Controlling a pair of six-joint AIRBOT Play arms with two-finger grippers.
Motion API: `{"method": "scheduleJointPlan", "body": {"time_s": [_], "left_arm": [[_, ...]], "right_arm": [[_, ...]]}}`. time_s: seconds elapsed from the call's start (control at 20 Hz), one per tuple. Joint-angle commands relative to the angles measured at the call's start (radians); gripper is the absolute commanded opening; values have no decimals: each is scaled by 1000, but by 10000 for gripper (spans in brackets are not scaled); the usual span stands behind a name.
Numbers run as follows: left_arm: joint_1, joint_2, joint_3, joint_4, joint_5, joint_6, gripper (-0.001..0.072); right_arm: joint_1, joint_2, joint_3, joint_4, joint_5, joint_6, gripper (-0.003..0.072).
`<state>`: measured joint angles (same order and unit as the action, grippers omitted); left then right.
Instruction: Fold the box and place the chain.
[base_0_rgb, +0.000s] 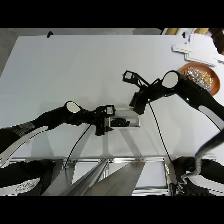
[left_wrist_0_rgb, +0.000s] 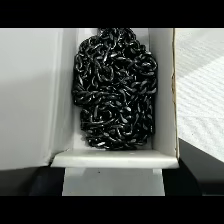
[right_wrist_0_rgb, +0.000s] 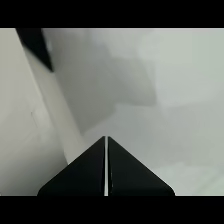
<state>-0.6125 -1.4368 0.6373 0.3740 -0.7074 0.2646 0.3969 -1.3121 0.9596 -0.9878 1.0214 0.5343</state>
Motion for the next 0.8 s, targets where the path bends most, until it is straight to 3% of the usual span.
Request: {"method": "scheduleJointPlan", "body": {"time_s": [0.0, 0.2, 0.25, 0.35, 0.6, 0.75], "left_arm": [[0, 0, 0, 0, 0, 0, 252], [0, 0, 0, 0, 0, 0, 252], [0, 0, 0, 0, 0, 0, 252], [0, 0, 0, 0, 0, 0, 252], [0, 0, 0, 0, 0, 0, 252], [0, 0, 0, 0, 0, 0, 252]], "right_arm": [[46, 79, -99, 40, 0, -115, 21], [80, 216, -244, 126, -79, -237, 34], [84, 234, -269, 129, -80, -255, 89], [100, 247, -309, 133, -96, -263, 130], [145, 248, -319, 132, -127, -275, 250], [146, 247, -319, 128, -146, -276, 255]]}}
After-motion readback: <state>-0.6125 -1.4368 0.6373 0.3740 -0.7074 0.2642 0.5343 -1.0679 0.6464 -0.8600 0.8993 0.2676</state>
